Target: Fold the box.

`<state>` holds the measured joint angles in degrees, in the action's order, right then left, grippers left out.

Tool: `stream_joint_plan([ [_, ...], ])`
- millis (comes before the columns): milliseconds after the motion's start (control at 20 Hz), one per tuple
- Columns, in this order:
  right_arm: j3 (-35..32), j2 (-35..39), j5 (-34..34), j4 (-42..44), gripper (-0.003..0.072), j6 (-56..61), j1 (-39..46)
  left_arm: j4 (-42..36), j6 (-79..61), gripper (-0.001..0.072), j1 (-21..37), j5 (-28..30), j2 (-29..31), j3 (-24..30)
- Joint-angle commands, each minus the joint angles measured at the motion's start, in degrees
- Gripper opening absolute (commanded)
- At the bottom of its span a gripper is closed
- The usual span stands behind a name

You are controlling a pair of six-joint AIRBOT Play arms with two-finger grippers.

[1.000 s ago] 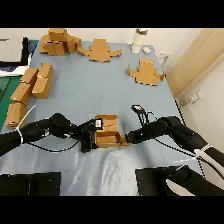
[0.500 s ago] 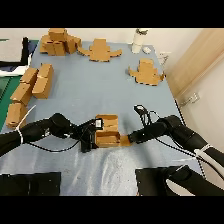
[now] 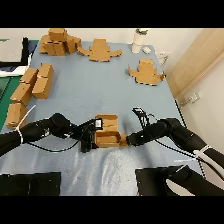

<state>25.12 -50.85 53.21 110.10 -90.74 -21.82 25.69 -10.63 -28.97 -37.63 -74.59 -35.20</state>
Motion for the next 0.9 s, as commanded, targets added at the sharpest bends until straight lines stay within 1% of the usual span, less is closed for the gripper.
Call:
stream_joint_plan([
  [0, 0.0, 1.3, 0.5, 3.0, 0.0004, -1.3, -0.1, 0.0, 0.1, 0.0522, 0.0, 0.0, 0.0, 0.0],
  [200, 0.0, 4.5, 1.3, 2.4, 0.0004, -1.2, -0.1, 0.0, 0.0, 0.0521, 0.0, 0.0, 0.0, 0.0],
  [500, 0.0, 6.3, 2.0, 3.8, 0.0006, -1.3, -0.1, 0.0, 0.0, 0.0521, 0.0, 0.0, 0.0, 0.0],
  [550, 0.2, 6.5, 2.0, 4.7, 0.0037, -1.5, -0.1, 0.0, 0.0, 0.0521, 0.0, 0.0, 0.0, 0.0],
  [650, 1.8, 6.6, 2.9, 5.6, 0.0275, -1.8, -0.1, 0.0, 0.1, 0.0521, 0.0, 0.0, 0.0, 0.0],
  [700, 3.0, 6.6, 3.1, 5.7, 0.03, -1.8, -0.1, 0.0, 0.0, 0.0521, 0.0, 0.0, 0.0, 0.0],
  [850, 5.2, 6.5, 3.4, 6.4, 0.0302, -1.8, -0.1, 0.0, 0.0, 0.0522, 0.0, 0.0, 0.0, 0.0],
])
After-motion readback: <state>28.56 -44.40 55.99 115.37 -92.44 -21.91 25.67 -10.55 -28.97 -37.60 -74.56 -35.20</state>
